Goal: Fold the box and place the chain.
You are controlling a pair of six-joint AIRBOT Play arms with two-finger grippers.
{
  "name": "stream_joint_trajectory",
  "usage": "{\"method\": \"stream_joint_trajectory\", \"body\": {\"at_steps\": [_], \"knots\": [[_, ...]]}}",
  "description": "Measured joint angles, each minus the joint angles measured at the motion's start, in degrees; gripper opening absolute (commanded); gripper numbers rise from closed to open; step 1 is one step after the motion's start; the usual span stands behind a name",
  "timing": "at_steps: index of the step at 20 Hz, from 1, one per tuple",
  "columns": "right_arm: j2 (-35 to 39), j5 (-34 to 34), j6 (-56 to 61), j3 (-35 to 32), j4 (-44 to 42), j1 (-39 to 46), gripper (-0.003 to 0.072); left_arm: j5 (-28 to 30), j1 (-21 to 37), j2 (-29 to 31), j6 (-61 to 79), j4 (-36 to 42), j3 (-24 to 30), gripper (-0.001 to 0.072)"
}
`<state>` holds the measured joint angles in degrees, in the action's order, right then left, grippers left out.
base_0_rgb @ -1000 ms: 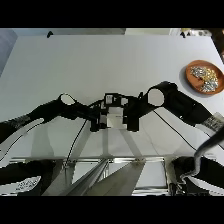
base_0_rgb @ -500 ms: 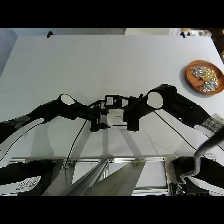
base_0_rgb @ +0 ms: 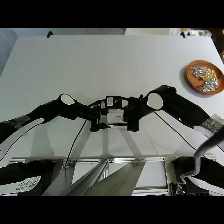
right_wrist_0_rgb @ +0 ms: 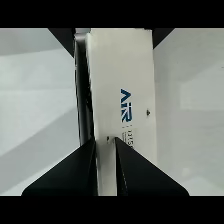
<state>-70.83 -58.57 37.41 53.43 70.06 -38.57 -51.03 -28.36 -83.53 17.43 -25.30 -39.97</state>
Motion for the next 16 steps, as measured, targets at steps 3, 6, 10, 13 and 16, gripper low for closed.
{"method": "stream_joint_trajectory", "body": {"at_steps": [3, 6, 10, 13, 16], "knots": [[0.0, 0.2, 0.1, -1.1, -0.3, 0.0, 0.0125, 0.0, 0.0, 0.0, 0.0, 0.0, 0.0, 0.0275], [0.0, 0.0, 0.2, -1.7, -0.9, 0.0, 0.0218, 0.1, 0.0, 0.0, 0.2, 0.0, 0.0, 0.0275], [0.2, -0.4, 0.2, -1.9, -1.8, 0.0, 0.0303, 0.0, 0.0, 0.0, 0.2, 0.0, 0.0, 0.0275], [1.4, 0.3, 0.3, -2.0, -1.7, 0.0, 0.0303, 0.0, 0.0, 0.0, 0.3, -0.1, 0.0, 0.0275], [3.1, 1.4, 0.3, -2.0, -2.0, 0.0, 0.0299, 0.0, 0.0, 0.0, 0.2, -0.1, 0.0, 0.0275]]}}
